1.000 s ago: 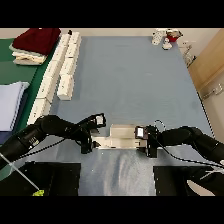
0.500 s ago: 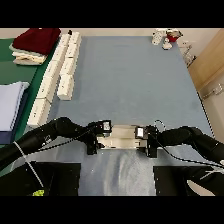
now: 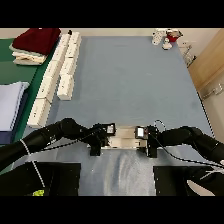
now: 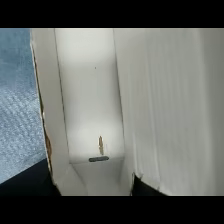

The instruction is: Fold the box.

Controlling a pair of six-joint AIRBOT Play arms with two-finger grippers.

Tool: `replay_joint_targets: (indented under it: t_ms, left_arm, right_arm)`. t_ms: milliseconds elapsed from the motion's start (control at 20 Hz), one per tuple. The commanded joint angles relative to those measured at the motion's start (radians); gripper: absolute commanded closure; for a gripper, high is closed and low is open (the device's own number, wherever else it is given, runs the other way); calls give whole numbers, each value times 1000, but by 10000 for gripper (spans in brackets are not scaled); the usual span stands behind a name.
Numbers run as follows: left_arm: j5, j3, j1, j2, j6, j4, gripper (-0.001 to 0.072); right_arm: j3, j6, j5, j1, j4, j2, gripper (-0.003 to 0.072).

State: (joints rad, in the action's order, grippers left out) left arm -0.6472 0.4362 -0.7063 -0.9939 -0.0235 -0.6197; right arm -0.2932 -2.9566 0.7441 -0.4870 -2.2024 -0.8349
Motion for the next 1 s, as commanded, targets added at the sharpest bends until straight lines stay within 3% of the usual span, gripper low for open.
replay_joint_targets:
  t_ms: [0,250,600,650,700,850,900,950]
  left_arm:
    - [42,13,-5,-18,39,77,600]
    - [39,27,-42,-75,93,161,596]
    - [37,27,-42,-84,61,159,592]
    - [37,27,-41,-84,48,159,453]
    - [34,27,-41,-84,47,159,230]
    - [35,27,-40,-74,-44,144,203]
    - [35,27,-40,-68,-91,134,424]
    - [31,27,-40,-56,-133,98,703]
  right_arm:
    - [-1,-2,-3,-1,0,1,177]
    - [-1,-2,-3,-1,0,1,176]
    - [-1,-2,-3,-1,0,1,177]
    - [0,-2,-3,-1,0,1,177]
    - [-1,-2,-3,-1,0,1,177]
    - [0,-2,-3,-1,0,1,177]
    - [-1,-2,-3,-1,0,1,176]
    - [-1,-2,-3,-1,0,1,177]
